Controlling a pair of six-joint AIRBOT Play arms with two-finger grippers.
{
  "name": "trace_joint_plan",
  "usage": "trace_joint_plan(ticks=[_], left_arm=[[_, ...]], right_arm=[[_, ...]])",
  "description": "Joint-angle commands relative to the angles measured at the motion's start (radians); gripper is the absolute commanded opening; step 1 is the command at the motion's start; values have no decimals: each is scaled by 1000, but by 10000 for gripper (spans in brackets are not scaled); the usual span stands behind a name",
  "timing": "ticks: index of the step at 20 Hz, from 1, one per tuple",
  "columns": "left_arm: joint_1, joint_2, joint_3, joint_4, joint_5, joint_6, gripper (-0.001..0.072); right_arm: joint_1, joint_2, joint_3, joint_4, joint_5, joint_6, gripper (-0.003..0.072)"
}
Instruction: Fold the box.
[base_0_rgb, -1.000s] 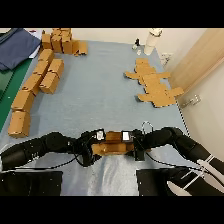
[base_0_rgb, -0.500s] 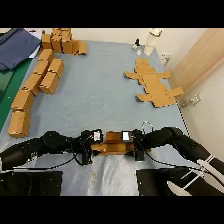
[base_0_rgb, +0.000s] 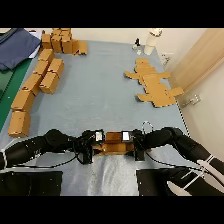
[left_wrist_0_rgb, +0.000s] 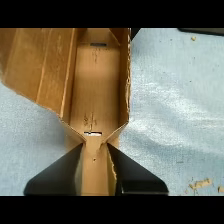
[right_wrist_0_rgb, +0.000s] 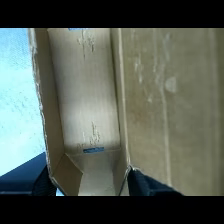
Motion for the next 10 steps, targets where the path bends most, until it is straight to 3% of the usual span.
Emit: trace_joint_plan(ticks=[1, 3, 9, 10], left_arm=[[-3, -11, 11, 1, 11, 3, 205], [-3, -19, 15, 0, 11, 3, 153], [-11, -52, 53, 1, 11, 3, 153], [-19, -60, 59, 1, 11, 3, 103]], right_arm=[[0, 0, 0, 0, 0, 0, 512], [0, 0, 0, 0, 0, 0, 512], [0, 0, 0, 0, 0, 0, 512], [0, 0, 0, 0, 0, 0, 512]])
